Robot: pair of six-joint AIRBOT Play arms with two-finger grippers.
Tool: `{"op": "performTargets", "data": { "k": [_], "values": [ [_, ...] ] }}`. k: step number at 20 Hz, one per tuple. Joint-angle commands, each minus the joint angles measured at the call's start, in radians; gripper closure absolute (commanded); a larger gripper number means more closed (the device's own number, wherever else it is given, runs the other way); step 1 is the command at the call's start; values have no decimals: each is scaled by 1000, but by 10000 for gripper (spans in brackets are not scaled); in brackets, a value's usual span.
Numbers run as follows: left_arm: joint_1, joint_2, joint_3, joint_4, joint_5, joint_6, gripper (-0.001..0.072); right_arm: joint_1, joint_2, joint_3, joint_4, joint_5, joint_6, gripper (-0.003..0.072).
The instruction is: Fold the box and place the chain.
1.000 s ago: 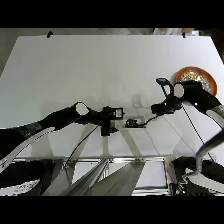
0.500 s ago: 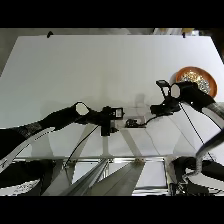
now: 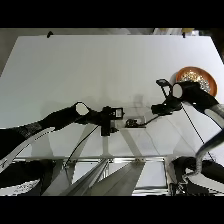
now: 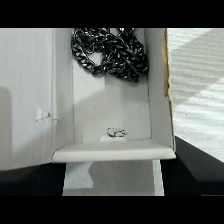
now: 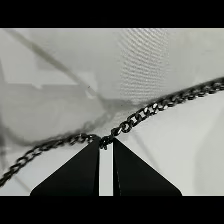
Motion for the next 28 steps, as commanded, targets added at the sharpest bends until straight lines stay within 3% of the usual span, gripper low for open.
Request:
{"op": "performTargets", "data": {
  "k": [1,6,9,16,24,25,27,28],
  "values": [
    [-1,0,0,0,0,0,502,32,145,1,18,48,-34,675],
    [-1,0,0,0,0,0,502,189,372,1,154,66,-34,675],
    [-1,0,0,0,0,0,502,284,434,1,275,-6,-29,675],
    [-1,0,0,0,0,0,502,417,430,1,357,-165,3,675],
    [-1,0,0,0,0,0,502,443,291,1,271,-130,5,674],
    [-1,0,0,0,0,0,502,443,267,1,267,-101,4,664],
    [-1,0,0,0,0,0,502,443,230,1,266,-51,1,475],
    [-1,0,0,0,0,0,502,442,227,2,260,-44,-5,453]
  ]
}}
